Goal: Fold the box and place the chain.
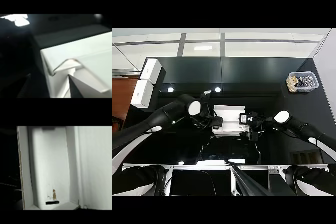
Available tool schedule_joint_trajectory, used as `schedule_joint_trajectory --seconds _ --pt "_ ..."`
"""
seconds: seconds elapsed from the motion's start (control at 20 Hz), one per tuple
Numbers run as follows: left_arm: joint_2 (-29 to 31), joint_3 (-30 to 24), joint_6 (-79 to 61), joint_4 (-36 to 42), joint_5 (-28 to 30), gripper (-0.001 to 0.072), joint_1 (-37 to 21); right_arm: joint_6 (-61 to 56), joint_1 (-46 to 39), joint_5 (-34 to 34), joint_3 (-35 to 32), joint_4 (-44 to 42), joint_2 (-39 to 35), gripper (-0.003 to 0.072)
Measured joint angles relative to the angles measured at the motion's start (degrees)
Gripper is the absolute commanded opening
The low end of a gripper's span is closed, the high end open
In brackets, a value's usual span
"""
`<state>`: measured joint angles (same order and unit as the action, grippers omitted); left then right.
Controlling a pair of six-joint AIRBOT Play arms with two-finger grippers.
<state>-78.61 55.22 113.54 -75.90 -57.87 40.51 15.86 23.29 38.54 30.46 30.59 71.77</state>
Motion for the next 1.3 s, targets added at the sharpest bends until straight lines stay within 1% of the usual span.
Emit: schedule_joint_trajectory --seconds 0.1,0.2,0.4,0.7,1.1,1.3 --pt "-1.1 2.3 3.1 -3.7 -2.1 0.0528 2.3 0.0 0.0 0.0 0.0 0.0 0.0 0.0127" --pt "-1.7 3.9 5.9 -5.7 -3.0 0.0414 3.9 0.0 0.0 0.0 0.0 0.0 0.0 0.0127" --pt "-2.6 5.0 11.4 -8.0 -4.3 0.0411 6.0 0.0 0.0 0.0 0.0 0.0 0.0 0.0127" --pt "-3.7 5.5 19.4 -12.2 -4.5 0.0411 7.8 0.0 0.0 0.0 0.0 0.0 0.0 0.0126" --pt "-6.0 5.6 22.9 -13.6 -4.3 0.0411 8.1 0.0 0.0 0.0 0.0 0.0 0.0 0.0127" --pt "-7.0 7.1 23.1 -13.8 -5.5 0.0406 8.4 0.0 0.0 0.0 0.0 0.0 0.0 0.0127"
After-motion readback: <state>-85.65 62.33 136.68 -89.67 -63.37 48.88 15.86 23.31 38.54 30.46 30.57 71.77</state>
